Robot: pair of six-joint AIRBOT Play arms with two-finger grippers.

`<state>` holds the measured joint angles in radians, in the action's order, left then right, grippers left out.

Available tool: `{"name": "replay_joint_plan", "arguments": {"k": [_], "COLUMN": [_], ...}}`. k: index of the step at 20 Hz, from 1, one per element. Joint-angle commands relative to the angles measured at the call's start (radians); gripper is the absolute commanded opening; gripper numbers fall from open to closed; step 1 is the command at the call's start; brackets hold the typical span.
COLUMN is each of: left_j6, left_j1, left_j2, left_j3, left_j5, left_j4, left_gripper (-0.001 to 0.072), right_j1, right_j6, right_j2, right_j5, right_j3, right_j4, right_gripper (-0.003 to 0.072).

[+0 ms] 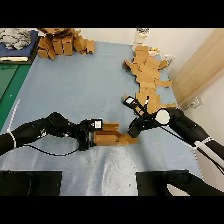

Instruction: Fold the box.

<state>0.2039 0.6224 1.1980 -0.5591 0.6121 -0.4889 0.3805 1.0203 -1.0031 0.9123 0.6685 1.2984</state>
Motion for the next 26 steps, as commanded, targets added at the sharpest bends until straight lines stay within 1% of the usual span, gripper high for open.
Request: {"name": "replay_joint_plan", "arguments": {"k": [1, 3, 6, 7, 8, 12, 15, 18, 21, 26], "left_j6": [-0.014, -0.014, -0.014, -0.014, -0.014, -0.014, -0.014, -0.014, -0.014, -0.014], "left_j1": [-0.001, -0.001, -0.001, -0.001, -0.001, 0.000, -0.001, -0.001, -0.001, -0.001], "left_j2": [-0.001, -0.001, -0.001, -0.001, -0.001, -0.001, -0.001, -0.001, -0.001, -0.001], "left_j3": [0.003, 0.003, 0.004, 0.004, 0.004, 0.004, 0.004, 0.004, 0.004, 0.003], "left_j5": [0.000, -0.001, -0.001, -0.001, -0.001, -0.001, -0.001, -0.001, -0.001, -0.001], "left_j4": [-0.010, -0.010, -0.010, -0.010, -0.013, -0.013, -0.013, -0.013, -0.013, -0.013], "left_gripper": [0.0518, 0.0518, 0.0518, 0.0518, 0.0518, 0.0518, 0.0518, 0.0518, 0.0518, 0.0518], "right_j1": [0.000, 0.000, 0.000, 0.000, 0.000, 0.000, 0.000, 0.000, 0.000, 0.000], "right_j6": [0.112, 0.032, -0.119, -0.151, -0.163, -0.204, -0.276, -0.308, -0.332, -0.352], "right_j2": [0.001, 0.001, 0.000, -0.002, -0.007, -0.047, -0.121, -0.206, -0.267, -0.282], "right_j5": [0.076, 0.114, 0.122, 0.122, 0.111, -0.014, -0.094, -0.105, -0.090, -0.152], "right_j3": [0.011, 0.011, 0.011, 0.012, 0.012, 0.012, 0.021, 0.032, 0.030, 0.023], "right_j4": [-0.130, -0.342, -0.630, -0.695, -0.720, -0.717, -0.731, -0.736, -0.727, -0.677], "right_gripper": [0.0003, 0.0002, 0.0003, 0.0002, 0.0002, 0.0003, 0.0003, 0.0002, 0.0001, 0.0001]}}
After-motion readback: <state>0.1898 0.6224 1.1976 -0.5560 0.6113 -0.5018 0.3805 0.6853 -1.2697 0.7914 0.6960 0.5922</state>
